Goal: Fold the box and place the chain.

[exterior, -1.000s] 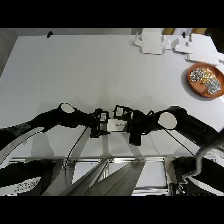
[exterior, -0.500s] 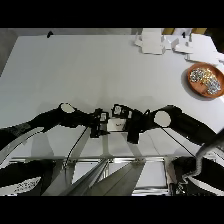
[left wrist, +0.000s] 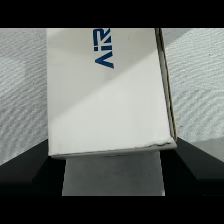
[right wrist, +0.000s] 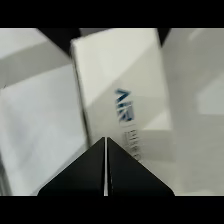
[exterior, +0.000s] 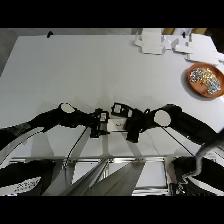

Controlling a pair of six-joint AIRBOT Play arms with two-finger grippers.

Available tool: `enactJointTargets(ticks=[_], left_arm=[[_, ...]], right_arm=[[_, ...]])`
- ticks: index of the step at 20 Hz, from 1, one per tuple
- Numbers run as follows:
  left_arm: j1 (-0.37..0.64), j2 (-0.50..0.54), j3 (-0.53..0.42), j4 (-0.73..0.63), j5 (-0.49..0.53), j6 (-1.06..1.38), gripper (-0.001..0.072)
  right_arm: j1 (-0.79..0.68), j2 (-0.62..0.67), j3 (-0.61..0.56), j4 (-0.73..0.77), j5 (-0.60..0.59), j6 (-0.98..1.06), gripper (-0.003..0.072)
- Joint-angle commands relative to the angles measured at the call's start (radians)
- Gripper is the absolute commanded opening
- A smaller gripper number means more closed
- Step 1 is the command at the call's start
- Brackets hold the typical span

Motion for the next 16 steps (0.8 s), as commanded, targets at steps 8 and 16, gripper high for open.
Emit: enactJointTargets(ticks=[8,16], left_arm=[[0.001,0.001,0.000,0.001,-0.001,0.003,0.0208],[0.001,0.001,0.000,0.001,-0.007,0.003,0.0208]], right_arm=[[-0.448,0.033,0.174,-0.456,0.339,0.617,0.0015],[-0.770,0.032,0.035,-0.512,0.504,0.753,0.0016]])
